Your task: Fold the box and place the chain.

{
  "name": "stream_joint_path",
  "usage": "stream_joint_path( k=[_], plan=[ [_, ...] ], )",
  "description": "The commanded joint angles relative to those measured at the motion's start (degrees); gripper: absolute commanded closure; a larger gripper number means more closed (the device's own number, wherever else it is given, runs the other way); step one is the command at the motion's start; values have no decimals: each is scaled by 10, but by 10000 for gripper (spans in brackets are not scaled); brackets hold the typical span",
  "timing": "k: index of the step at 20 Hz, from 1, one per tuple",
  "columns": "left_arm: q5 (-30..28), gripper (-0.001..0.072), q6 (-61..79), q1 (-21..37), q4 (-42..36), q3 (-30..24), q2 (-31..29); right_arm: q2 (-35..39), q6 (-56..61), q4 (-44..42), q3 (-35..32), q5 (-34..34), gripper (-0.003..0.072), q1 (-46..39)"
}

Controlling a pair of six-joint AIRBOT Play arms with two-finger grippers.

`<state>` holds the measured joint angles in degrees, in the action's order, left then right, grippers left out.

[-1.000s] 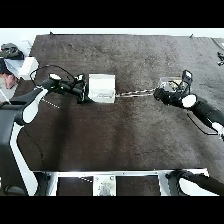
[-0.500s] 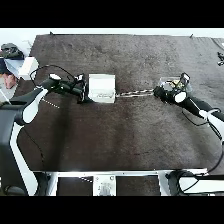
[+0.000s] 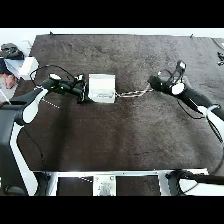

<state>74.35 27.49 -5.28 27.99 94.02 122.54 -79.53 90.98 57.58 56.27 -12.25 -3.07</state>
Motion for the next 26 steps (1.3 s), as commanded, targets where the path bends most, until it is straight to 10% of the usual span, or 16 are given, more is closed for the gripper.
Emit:
stream_joint_path(
  k=[1, 8, 26],
  plan=[
    [0, 304, 0, 0, 0, 0, 0, 125, -29, 1, 3, 31, 700, 83],
    [0, 304, 0, 0, 0, 0, 0, 188, -29, 26, 49, 140, 701, 230],
    [0, 304, 0, 0, 0, 0, 0, -24, -23, 20, 79, 185, 701, 303]
  ],
)
